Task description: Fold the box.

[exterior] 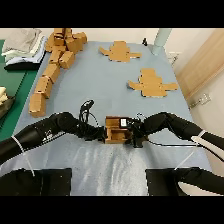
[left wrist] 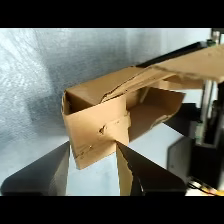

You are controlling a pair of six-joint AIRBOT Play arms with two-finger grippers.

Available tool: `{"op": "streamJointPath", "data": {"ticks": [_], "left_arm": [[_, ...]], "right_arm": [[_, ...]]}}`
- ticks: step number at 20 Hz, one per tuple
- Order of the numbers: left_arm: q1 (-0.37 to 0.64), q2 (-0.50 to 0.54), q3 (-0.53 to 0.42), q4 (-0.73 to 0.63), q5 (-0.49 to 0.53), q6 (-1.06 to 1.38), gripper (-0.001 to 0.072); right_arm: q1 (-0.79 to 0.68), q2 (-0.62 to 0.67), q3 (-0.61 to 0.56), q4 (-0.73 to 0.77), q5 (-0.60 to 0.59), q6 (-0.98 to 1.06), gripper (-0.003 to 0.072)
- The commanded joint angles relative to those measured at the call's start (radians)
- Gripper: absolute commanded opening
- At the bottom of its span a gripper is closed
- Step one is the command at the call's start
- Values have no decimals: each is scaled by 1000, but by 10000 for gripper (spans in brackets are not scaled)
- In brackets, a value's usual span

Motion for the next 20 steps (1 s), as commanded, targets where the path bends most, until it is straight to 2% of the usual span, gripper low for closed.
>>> {"op": "streamJointPath", "data": {"ticks": [1,6,10,16,18,20], "left_arm": [[-69,-33,72,183,-15,-189,413],[-126,-178,166,199,-48,-236,413],[-155,-205,221,310,-92,-364,413],[-187,-227,339,486,-246,-559,412],[-208,-268,388,537,-328,-587,412],[-236,-317,425,557,-341,-592,412]], "right_arm": [[0,1,1,0,0,0,503],[0,0,1,0,0,0,503],[0,0,1,0,0,0,504],[0,0,1,0,0,0,503],[0,0,1,0,0,0,504],[0,0,1,0,1,0,504]]}}
